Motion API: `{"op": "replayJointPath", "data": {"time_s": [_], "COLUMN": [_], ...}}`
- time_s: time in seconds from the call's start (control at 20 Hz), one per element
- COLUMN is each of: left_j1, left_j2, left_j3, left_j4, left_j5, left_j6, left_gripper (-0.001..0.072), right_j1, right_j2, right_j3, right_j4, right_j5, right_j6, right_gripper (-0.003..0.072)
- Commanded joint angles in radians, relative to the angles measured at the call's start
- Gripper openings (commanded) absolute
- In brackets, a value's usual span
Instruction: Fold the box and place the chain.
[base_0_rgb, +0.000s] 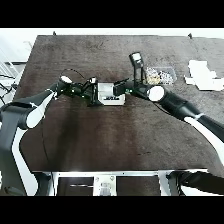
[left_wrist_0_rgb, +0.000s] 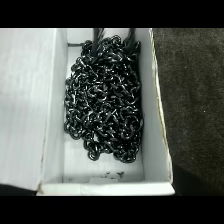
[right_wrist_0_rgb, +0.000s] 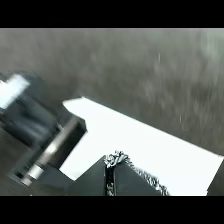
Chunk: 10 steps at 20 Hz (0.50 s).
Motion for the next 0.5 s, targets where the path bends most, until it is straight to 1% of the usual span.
{"op": "replayJointPath", "data": {"time_s": [0.0,0.05,0.1,0.15,0.2,0.3,0.35,0.4,0.45], "left_j1": [0.000,0.000,0.000,0.000,0.000,0.000,0.000,0.000,0.000], "left_j2": [0.000,0.000,0.000,0.000,0.000,0.000,0.000,0.000,0.000], "left_j3": [0.000,0.000,0.000,0.000,0.000,0.000,0.000,0.000,0.000], "left_j4": [0.000,0.000,0.000,0.000,0.000,0.000,0.000,0.000,0.000], "left_j5": [0.000,0.000,0.000,0.000,0.000,0.000,0.000,0.000,0.000], "left_j6": [0.000,0.000,0.000,0.000,0.000,0.000,0.000,0.000,0.000], "left_gripper": [0.0418,0.0418,0.0418,0.0418,0.0418,0.0418,0.0418,0.0418,0.0418], "right_j1": [0.001,0.001,0.000,-0.001,-0.002,-0.005,-0.008,-0.011,-0.017], "right_j2": [-0.116,-0.132,-0.139,-0.137,-0.127,-0.078,-0.035,0.013,0.069], "right_j3": [-0.001,-0.001,-0.001,0.000,0.002,0.003,0.003,0.003,0.003], "right_j4": [0.000,0.000,0.000,-0.001,-0.006,-0.017,-0.017,-0.016,-0.017], "right_j5": [0.010,0.014,0.020,0.019,0.019,0.019,0.020,0.019,0.019], "right_j6": [-0.002,-0.002,-0.002,-0.002,-0.002,-0.005,-0.040,-0.089,-0.148], "right_gripper": [0.0013,0.0014,0.0073,0.0240,0.0378,0.0390,0.0396,0.0491,0.0528]}}
